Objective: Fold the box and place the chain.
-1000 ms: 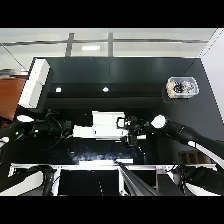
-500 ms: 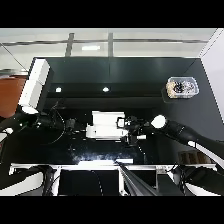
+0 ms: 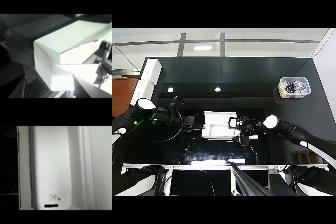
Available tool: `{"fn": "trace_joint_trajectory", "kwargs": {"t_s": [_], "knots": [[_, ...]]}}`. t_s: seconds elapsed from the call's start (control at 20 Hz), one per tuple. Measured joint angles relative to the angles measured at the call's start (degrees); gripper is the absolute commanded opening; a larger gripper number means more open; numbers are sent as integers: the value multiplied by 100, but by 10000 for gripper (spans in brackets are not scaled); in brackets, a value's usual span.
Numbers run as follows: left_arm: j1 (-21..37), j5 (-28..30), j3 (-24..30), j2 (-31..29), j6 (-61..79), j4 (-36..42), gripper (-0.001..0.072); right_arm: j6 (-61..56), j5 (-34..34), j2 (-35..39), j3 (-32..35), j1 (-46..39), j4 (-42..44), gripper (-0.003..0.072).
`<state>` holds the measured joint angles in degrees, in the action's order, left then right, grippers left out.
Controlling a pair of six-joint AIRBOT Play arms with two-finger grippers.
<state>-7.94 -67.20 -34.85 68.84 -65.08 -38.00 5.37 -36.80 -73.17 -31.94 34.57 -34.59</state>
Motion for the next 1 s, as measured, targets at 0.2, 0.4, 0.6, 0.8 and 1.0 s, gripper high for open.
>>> {"fn": "trace_joint_trajectory", "kwargs": {"t_s": [0.2,0.4,0.6,0.8,1.0], "knots": [[-555,409,-15,-304,-776,-407,687,-2,0,0,0,0,0,501],[-1001,680,-17,-472,-1333,-634,687,-2,0,0,0,-2,0,501],[-1338,940,-17,-518,-1720,-745,687,-2,0,0,0,0,0,502],[-1576,1180,-17,-531,-2085,-785,687,-2,0,0,0,0,0,501],[-1679,1261,-17,-531,-2284,-807,670,0,0,0,0,0,0,501]]}}
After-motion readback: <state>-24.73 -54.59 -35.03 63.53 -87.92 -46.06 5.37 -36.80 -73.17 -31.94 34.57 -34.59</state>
